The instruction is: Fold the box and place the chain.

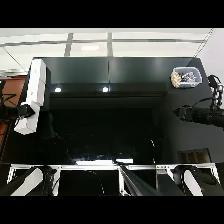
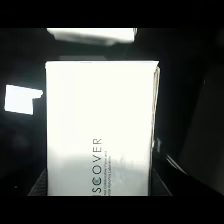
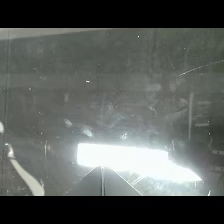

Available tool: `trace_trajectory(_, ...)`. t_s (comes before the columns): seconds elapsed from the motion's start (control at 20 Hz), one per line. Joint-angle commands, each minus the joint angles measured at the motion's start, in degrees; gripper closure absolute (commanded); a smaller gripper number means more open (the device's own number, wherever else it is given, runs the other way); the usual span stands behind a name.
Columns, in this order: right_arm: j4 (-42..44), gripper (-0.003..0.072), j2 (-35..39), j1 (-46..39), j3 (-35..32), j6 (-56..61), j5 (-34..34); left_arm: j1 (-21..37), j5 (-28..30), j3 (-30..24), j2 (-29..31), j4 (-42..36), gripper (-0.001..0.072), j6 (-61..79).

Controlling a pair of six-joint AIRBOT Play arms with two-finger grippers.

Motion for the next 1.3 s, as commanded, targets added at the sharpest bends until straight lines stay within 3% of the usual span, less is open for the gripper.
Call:
trace_trajectory(0.0, 0.0, 0.0672, 0.0, 0.0, 0.0, 0.1, -0.5, -0.2, 7.1, 0.0, -2.4, -0.5, 0.0421, 2.3)
trace_trajectory(0.5, 2.9, 0.0672, 0.0, 0.2, -5.2, 2.4, -3.3, -0.3, 15.1, 0.0, -7.1, -1.1, 0.0414, 2.4)
trace_trajectory(0.55, 3.0, 0.0672, 0.0, 0.5, -5.2, 2.4, -3.5, -0.3, 15.9, 0.0, -7.1, -1.6, 0.0371, 2.4)
trace_trajectory(0.6, 3.0, 0.0672, 0.0, 0.8, -5.2, 2.4, -3.8, -0.7, 16.4, 0.0, -7.1, -1.7, 0.0083, 2.4)
trace_trajectory(0.65, 3.0, 0.0672, 0.0, 1.3, -5.1, 2.4, -4.2, -1.1, 16.3, 0.2, -7.1, -1.6, -0.0002, 2.4)
trace_trajectory(0.8, 2.9, 0.0672, 0.0, 3.2, -4.9, 2.3, -5.1, -2.6, 12.8, 3.5, -6.4, -1.3, -0.0002, 2.4)
trace_trajectory(0.95, 2.7, 0.0673, 0.0, 6.5, -2.6, 2.1, -7.4, -4.9, 9.5, 10.3, -4.2, -1.6, -0.0001, 2.3)
trace_trajectory(1.0, 2.5, 0.0673, 0.0, 8.2, -1.3, 2.2, -9.2, -6.4, 8.4, 13.1, -3.4, -1.5, 0.002, 1.8)
trace_trajectory(1.05, 2.3, 0.0673, -0.2, 9.9, -0.1, 2.1, -11.4, -8.0, 7.7, 15.4, -2.6, -1.5, 0.0154, 0.6)
trace_trajectory(1.15, 0.5, 0.0673, -1.7, 13.4, 2.9, 0.8, -14.8, -12.6, 6.6, 18.4, -0.3, -1.6, 0.0652, -0.2)
trace_trajectory(1.25, -5.1, 0.0673, -4.9, 16.3, 7.1, 0.9, -14.3, -18.7, 6.7, 18.9, 2.3, -1.5, 0.0682, -0.3)
